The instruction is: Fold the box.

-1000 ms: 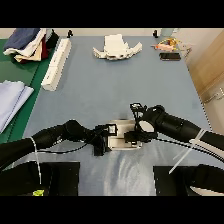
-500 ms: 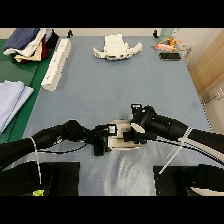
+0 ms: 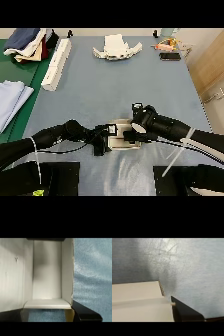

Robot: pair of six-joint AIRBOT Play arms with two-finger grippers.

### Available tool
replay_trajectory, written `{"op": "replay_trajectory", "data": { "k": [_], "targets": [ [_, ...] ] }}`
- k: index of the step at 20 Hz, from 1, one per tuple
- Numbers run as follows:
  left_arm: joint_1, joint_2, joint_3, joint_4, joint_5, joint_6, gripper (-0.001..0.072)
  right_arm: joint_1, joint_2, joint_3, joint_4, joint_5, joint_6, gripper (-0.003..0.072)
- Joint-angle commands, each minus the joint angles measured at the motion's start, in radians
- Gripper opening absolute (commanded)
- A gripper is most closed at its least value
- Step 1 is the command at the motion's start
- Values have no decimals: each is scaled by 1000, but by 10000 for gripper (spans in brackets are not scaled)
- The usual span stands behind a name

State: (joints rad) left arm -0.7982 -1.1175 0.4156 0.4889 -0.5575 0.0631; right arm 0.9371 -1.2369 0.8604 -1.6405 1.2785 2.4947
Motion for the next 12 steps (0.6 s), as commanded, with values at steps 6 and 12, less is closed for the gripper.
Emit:
{"op": "replay_trajectory", "data": {
  "k": [6, 12],
  "targets": [
    [0, 1, 1, 1, 0, 1, 473, -26, 288, 0, -40, 52, 0, 397],
    [0, 1, 1, 1, 0, 1, 473, -315, 323, -8, -31, 51, -268, 3]
  ]
}}
